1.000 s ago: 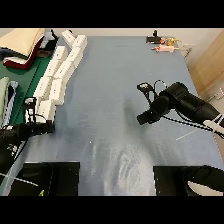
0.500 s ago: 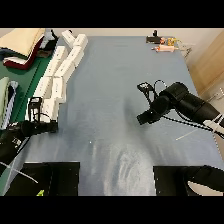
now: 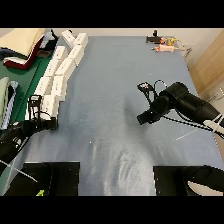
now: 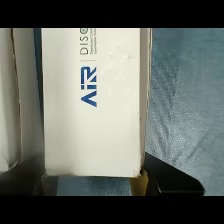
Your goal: Fold the box.
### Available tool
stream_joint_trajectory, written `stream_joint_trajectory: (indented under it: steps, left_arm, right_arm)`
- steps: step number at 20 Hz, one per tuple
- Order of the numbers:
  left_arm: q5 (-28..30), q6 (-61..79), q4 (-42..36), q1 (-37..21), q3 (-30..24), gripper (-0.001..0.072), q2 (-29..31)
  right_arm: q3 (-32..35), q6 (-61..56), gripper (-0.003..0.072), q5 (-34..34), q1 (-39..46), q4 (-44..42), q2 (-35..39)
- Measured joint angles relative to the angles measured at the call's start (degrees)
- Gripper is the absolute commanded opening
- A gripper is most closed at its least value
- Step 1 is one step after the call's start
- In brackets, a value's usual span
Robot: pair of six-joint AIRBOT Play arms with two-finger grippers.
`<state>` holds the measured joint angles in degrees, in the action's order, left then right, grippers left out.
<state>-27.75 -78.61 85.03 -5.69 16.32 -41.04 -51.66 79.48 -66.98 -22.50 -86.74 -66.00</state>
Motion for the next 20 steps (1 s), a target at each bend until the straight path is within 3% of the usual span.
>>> stream_joint_trajectory:
  steps: [5,6,8,15,20]
  left_arm:
    - [0.85,0.00,0.00,0.02,0.00,0.0422,-0.02]
    - [0.63,-0.02,0.00,0.00,0.00,0.0460,-0.02]
    - [-0.28,-0.02,0.00,0.02,0.00,0.0672,-0.02]
    - [-4.76,-0.02,0.17,0.00,0.44,0.0682,0.20]
    - [-20.26,-0.04,2.19,-0.04,5.57,0.0680,3.28]
  right_arm:
    - [0.00,0.00,0.0002,0.02,0.00,-0.04,0.02]
    - [0.00,-0.02,0.0002,0.00,0.00,-0.02,0.00]
    - [0.00,-0.02,0.0002,0.00,0.00,-0.02,0.00]
    - [0.00,-0.02,0.0002,0.02,0.00,-0.04,0.00]
    - [0.00,-0.02,0.0002,0.02,0.00,-0.04,0.00]
